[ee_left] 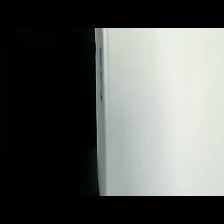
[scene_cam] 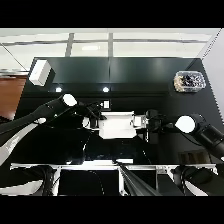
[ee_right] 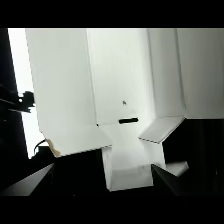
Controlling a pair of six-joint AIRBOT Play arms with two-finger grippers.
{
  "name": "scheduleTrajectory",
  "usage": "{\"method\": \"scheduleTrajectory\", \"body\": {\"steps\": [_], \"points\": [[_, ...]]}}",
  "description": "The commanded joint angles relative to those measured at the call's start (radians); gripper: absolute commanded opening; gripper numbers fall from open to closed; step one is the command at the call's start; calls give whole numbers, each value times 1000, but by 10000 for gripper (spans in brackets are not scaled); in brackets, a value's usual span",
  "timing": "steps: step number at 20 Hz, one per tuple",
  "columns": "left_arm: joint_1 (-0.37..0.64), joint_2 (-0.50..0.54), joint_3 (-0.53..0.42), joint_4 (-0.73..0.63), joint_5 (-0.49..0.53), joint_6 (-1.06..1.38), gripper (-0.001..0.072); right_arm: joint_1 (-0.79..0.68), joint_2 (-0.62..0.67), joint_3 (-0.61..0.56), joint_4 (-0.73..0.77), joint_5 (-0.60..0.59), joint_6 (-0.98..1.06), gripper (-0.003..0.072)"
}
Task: Fold the box and place the chain.
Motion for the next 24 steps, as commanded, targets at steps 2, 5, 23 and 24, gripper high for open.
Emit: {"method": "scheduleTrajectory", "body": {"steps": [2,5,23,24], "points": [[1,0,-1,0,0,0,27,2,34,0,136,34,9,707],[1,0,-1,0,0,0,28,2,19,-2,138,21,9,707],[1,0,-1,0,0,0,28,1,-108,-43,250,-204,-20,707],[0,0,-1,0,0,0,28,0,-92,-38,206,-206,-20,707]]}}
